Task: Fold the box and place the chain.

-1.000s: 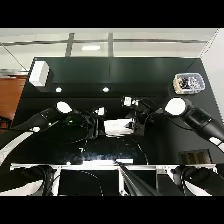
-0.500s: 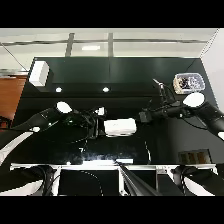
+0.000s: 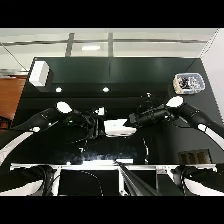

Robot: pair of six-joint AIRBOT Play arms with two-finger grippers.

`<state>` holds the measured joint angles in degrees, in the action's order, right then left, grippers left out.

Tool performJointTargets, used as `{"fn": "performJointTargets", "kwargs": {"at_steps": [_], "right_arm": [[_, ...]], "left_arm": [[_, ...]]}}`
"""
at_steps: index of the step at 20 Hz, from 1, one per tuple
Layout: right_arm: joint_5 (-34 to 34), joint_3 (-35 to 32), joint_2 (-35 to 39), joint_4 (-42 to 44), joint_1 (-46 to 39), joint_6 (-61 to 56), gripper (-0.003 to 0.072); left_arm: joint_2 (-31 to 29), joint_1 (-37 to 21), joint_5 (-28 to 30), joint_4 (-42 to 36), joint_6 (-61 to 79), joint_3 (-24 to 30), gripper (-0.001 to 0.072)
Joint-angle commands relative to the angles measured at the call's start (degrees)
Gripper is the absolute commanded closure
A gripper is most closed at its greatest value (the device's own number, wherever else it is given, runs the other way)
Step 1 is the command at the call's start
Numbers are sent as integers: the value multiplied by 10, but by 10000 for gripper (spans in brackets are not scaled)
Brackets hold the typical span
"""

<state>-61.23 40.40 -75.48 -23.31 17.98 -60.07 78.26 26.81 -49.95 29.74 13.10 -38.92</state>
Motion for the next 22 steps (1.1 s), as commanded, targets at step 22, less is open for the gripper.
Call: {"fn": "performJointTargets", "kwargs": {"at_steps": [22], "right_arm": [[-131, 95, 181, -113, -269, -19, 677]], "left_arm": [[-127, -33, -51, 141, -220, -1, -11]]}}
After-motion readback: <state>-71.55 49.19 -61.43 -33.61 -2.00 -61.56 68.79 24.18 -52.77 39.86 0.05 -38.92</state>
